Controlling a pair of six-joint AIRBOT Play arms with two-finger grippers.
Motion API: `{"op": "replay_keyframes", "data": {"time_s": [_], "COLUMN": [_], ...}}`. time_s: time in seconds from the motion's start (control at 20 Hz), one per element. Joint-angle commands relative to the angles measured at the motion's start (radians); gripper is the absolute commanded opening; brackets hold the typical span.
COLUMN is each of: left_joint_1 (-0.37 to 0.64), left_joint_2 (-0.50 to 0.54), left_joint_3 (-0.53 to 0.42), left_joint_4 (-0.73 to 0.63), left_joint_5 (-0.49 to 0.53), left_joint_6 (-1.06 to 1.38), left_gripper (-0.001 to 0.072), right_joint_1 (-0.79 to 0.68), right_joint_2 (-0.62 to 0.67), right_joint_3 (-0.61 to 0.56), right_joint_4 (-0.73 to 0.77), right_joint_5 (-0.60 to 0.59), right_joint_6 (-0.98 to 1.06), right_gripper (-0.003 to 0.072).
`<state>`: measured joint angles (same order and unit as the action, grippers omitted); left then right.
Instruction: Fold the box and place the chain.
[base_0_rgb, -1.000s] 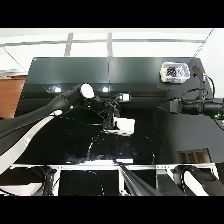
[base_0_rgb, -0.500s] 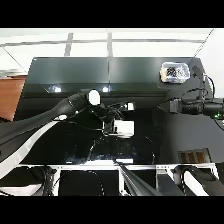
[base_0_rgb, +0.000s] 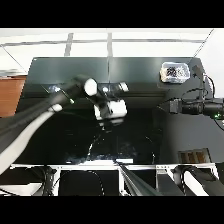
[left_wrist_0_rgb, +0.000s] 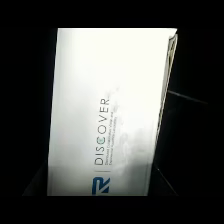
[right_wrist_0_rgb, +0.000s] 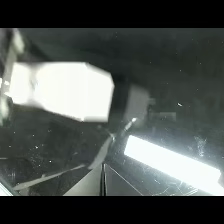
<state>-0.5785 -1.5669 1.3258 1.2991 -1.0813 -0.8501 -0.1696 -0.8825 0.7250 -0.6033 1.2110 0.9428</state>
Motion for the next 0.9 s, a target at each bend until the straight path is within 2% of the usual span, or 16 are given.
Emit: {"op": "replay_keyframes", "data": {"time_s": [0.0, 0.15, 0.25, 0.4, 0.5, 0.65, 0.75, 0.85], "left_joint_1": [0.251, 0.550, 0.729, 0.890, 0.936, 0.939, 0.919, 0.903], "left_joint_2": [0.000, -0.011, -0.044, -0.147, -0.245, -0.404, -0.492, -0.530], "left_joint_3": [0.115, 0.163, 0.201, 0.322, 0.443, 0.626, 0.705, 0.728], "left_joint_4": [0.041, 0.052, 0.050, 0.047, 0.047, 0.047, 0.067, 0.092], "left_joint_5": [-0.043, 0.055, 0.071, 0.040, 0.011, -0.068, -0.134, -0.145], "left_joint_6": [-0.214, -0.418, -0.529, -0.501, -0.442, -0.428, -0.413, -0.414], "left_gripper": [0.0286, 0.0284, 0.0286, 0.0291, 0.0292, 0.0292, 0.0292, 0.0309], "right_joint_1": [-0.001, -0.001, 0.000, 0.000, 0.000, -0.001, 0.000, -0.001], "right_joint_2": [0.001, 0.001, 0.001, 0.001, 0.000, 0.000, 0.000, 0.000], "right_joint_3": [0.000, 0.000, 0.000, 0.000, 0.000, 0.000, 0.000, 0.000], "right_joint_4": [0.000, 0.000, 0.000, 0.001, 0.001, 0.000, 0.000, 0.000], "right_joint_5": [0.000, -0.008, -0.015, -0.020, -0.031, -0.051, -0.072, -0.075], "right_joint_6": [0.000, 0.000, 0.000, 0.014, 0.034, 0.037, 0.039, 0.049], "right_gripper": [0.0020, 0.0020, 0.0020, 0.0020, 0.0020, 0.0020, 0.0020, 0.0020]}}
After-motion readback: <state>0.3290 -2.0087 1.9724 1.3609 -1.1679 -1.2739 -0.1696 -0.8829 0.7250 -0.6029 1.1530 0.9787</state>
